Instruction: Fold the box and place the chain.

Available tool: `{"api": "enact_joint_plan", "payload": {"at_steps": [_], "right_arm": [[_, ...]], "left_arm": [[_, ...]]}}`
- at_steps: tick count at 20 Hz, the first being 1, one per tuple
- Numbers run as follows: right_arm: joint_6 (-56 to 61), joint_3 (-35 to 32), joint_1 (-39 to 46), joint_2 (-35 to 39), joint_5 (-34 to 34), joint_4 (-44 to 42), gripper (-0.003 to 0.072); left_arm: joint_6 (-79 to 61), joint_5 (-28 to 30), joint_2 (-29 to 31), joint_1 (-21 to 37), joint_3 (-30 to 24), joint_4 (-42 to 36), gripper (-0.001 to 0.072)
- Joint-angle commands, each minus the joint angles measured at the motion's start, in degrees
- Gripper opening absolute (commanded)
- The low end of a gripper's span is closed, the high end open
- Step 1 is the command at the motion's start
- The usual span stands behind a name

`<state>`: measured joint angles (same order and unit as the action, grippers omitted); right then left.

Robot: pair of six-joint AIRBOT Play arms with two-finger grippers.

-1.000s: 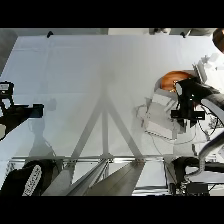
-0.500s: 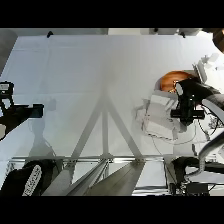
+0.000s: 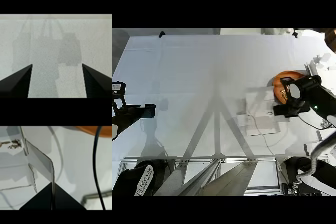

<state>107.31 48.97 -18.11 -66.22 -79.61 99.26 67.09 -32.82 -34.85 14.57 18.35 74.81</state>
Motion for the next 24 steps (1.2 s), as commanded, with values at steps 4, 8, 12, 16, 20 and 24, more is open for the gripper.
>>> {"api": "enact_joint_plan", "payload": {"at_steps": [4,8,12,16,20,24], "right_arm": [[-9.8,-2.6,-3.9,4.5,13.5,-10.4,0.0009],[-14.4,-3.0,-3.9,6.1,23.0,-17.2,0.0008],[-14.4,-8.5,-3.9,10.0,30.2,-18.0,0.0008],[-19.5,-17.6,-4.0,18.1,40.3,-30.7,0.0007],[-20.8,-26.4,-4.0,21.7,44.5,-32.3,0.0007],[-28.3,-30.3,-4.0,21.7,52.9,-44.4,0.0007]], "left_arm": [[0.0,0.0,0.0,0.1,0.0,0.0,0.0699],[0.0,0.0,0.0,0.1,0.0,0.0,0.0699],[0.0,0.0,0.0,0.1,0.0,0.0,0.0699],[0.0,0.0,0.0,0.1,0.0,0.0,0.0699],[0.0,0.0,0.0,0.1,0.0,0.0,0.0699],[0.0,0.0,0.0,0.1,0.0,0.0,0.0699]]}}
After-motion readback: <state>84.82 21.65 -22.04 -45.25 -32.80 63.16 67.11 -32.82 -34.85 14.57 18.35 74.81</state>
